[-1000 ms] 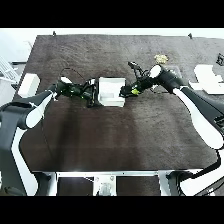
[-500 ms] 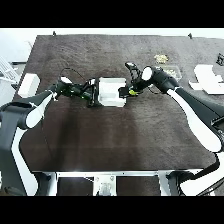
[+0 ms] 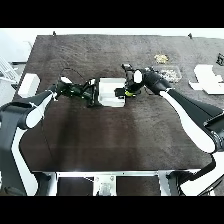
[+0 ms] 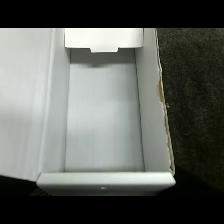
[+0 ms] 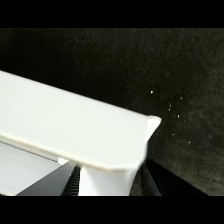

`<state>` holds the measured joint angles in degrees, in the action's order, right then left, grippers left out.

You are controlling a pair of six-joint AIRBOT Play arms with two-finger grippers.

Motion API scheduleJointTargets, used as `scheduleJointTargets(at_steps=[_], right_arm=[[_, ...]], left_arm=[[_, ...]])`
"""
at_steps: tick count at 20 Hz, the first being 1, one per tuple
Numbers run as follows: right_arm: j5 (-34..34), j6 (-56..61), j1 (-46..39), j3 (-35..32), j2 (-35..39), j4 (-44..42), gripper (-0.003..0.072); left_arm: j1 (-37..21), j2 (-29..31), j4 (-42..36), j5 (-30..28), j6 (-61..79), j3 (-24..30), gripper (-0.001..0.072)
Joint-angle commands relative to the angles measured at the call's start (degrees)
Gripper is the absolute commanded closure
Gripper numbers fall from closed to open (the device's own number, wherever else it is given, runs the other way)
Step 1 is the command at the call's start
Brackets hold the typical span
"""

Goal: Fold the box and place the chain.

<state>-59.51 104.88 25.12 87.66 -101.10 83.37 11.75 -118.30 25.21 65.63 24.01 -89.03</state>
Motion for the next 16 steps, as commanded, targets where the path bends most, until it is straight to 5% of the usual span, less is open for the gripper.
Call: scheduleJointTargets(at_steps=[1, 16], right_arm=[[-2.47, 4.72, 0.90, 0.94, -1.05, 3.37, 0.0268], [-5.97, 12.66, 1.95, 5.84, -4.74, 9.62, 0.0352]], left_arm=[[-0.04, -0.02, -0.02, -0.02, 0.00, -0.02, 0.0422], [-0.04, -0.02, -0.02, -0.04, 0.00, -0.02, 0.0422]])
